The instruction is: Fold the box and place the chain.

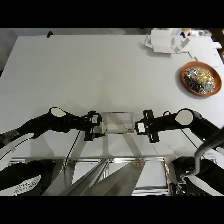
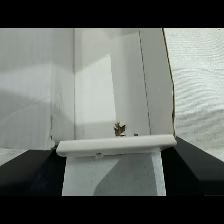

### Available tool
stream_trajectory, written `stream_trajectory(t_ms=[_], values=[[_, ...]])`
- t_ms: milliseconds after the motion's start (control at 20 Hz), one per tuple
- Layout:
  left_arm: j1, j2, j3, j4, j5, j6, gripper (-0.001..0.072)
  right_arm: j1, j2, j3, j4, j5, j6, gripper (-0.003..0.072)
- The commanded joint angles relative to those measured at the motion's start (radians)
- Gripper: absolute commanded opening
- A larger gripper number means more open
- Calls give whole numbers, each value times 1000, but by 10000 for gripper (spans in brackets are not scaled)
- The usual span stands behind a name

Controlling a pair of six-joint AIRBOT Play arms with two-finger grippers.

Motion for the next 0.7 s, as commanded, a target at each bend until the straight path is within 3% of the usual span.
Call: stream_trajectory(t_ms=[0,300,550,650], values=[[0,0,0,0,0,0,136,1,-53,0,67,-21,-43,181],[0,0,0,0,0,0,136,2,-92,0,181,-66,-45,125],[0,0,0,0,0,0,136,2,-121,0,252,-69,-52,126],[0,0,0,0,0,0,136,2,-121,0,278,-69,-58,268]])
